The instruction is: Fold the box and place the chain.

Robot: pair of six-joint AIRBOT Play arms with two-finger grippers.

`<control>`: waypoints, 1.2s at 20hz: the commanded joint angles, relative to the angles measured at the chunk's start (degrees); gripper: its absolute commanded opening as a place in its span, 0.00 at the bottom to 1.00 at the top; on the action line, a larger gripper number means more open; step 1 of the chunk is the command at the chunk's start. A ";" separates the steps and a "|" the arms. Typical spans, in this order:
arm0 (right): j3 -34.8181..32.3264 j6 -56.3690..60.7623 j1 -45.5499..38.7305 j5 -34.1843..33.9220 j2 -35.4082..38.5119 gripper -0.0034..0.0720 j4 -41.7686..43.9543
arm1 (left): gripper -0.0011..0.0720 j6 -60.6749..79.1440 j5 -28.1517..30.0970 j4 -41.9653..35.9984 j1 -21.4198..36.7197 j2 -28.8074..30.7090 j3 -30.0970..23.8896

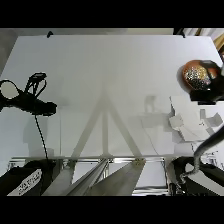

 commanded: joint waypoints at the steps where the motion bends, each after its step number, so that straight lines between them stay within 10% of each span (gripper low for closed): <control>1: 0.39 -4.24 -11.76 -2.38 0.02 0.07 -4.09 | 0.42 0.00 0.00 0.02 -0.04 0.04 -0.02; 4: 0.37 -7.50 -18.14 -4.13 -0.39 0.07 -3.87 | 0.42 0.00 0.00 0.02 -0.04 0.04 -0.02; 7: 0.33 -10.82 -19.61 -3.87 -3.13 0.52 -2.14 | 0.42 0.00 0.00 0.02 -0.02 0.04 -0.02; 13: 0.31 -18.38 -19.63 -3.10 -8.41 0.73 -3.96 | 0.42 0.00 0.00 0.02 -0.02 0.04 -0.02; 24: 0.26 -20.39 -19.63 -7.56 -15.56 0.60 -7.30 | 0.42 0.00 0.00 0.02 -0.02 0.04 -0.02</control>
